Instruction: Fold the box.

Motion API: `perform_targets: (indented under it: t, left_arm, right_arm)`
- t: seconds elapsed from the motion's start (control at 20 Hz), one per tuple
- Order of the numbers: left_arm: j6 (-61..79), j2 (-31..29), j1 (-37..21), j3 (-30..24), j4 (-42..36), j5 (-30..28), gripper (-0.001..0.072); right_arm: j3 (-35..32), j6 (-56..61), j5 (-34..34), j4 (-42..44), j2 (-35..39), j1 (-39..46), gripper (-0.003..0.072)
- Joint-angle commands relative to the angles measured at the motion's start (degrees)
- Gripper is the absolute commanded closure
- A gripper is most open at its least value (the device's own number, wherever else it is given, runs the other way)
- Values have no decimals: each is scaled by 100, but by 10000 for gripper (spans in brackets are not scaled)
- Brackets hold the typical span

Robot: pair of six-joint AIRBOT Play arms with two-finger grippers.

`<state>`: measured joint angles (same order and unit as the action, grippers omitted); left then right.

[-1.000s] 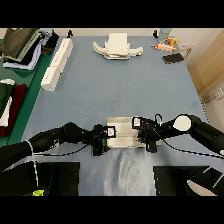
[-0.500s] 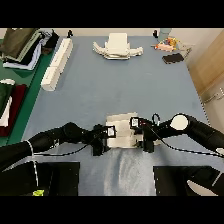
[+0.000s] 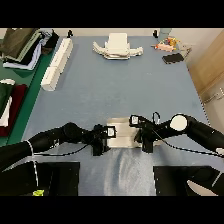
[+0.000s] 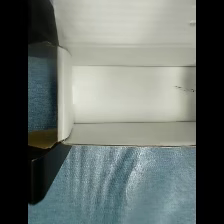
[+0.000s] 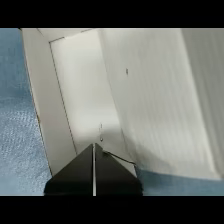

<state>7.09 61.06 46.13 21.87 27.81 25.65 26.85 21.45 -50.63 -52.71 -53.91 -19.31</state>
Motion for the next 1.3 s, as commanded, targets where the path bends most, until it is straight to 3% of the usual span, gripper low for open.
perform_targets:
  t: [0.0,0.2,0.35,0.55,0.6,0.9,1.25]
  left_arm:
    - [-4,2,-4,-2,0,2,306]
    - [-4,2,-4,-2,2,2,306]
    - [-4,2,-4,-2,0,0,306]
    - [-4,2,-4,-2,0,0,306]
    - [-4,2,-4,-2,0,0,306]
    - [-4,2,-4,-2,0,0,306]
    - [-4,2,-4,-2,0,0,306]
  right_arm:
    - [101,2465,-201,-804,9,2,682]
    - [420,4483,-964,-1779,94,2,683]
    - [678,5875,-1075,-2640,553,4,683]
    - [848,9208,-1377,-5508,1305,9,682]
    - [846,9779,-1593,-5816,1360,90,682]
    - [444,9320,-1790,-4365,682,656,683]
    - [240,7613,-1126,-1954,50,647,683]
